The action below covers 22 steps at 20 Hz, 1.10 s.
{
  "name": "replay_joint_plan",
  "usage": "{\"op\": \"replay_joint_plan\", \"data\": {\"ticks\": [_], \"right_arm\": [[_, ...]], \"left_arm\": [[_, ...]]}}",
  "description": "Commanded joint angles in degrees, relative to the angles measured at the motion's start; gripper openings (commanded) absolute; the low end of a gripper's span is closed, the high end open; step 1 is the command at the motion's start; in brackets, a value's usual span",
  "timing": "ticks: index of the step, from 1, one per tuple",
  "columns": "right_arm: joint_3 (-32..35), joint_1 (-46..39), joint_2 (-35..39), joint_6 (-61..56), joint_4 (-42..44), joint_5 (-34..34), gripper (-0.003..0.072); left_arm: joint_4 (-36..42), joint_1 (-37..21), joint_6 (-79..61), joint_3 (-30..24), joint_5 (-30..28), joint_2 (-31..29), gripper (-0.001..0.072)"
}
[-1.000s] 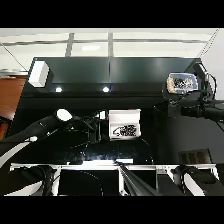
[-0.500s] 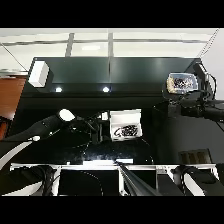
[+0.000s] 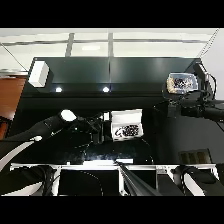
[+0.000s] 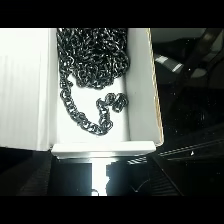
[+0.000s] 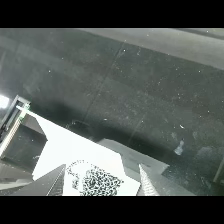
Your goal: Fold the box and place the chain.
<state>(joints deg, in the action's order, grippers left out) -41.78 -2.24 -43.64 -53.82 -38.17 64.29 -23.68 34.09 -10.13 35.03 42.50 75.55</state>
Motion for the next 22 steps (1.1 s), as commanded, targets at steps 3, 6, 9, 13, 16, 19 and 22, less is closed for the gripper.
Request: {"op": "replay_joint_plan", "data": {"ticks": [3,6,9,13,16,19,22], "right_arm": [[0.28,0.00,0.02,-0.02,0.00,-0.02,0.0545],[0.55,0.00,0.02,-0.02,0.00,0.00,0.0545],[0.55,0.00,0.02,-0.04,-0.02,-0.02,0.0545],[0.55,0.00,0.00,-0.04,-0.02,-0.02,0.0545],[0.52,0.00,0.00,-0.07,0.00,-0.02,0.0545],[0.55,0.00,0.00,-0.07,-0.02,-0.02,0.0545],[0.55,0.00,0.02,-0.07,-0.02,-0.02,0.0545]], "left_arm": [[0.02,0.46,0.57,0.07,-1.27,0.04,0.0695],[0.07,0.46,0.96,0.09,-1.62,0.04,0.0694],[0.22,0.48,0.98,0.09,-1.55,0.04,0.0694],[0.39,0.70,0.98,0.09,-1.16,0.04,0.0695],[0.37,1.31,1.33,0.09,-2.01,0.04,0.0695],[0.61,1.68,1.31,0.15,-2.08,0.07,0.0694],[0.63,1.95,1.46,0.17,-2.56,0.09,0.0677]]}}
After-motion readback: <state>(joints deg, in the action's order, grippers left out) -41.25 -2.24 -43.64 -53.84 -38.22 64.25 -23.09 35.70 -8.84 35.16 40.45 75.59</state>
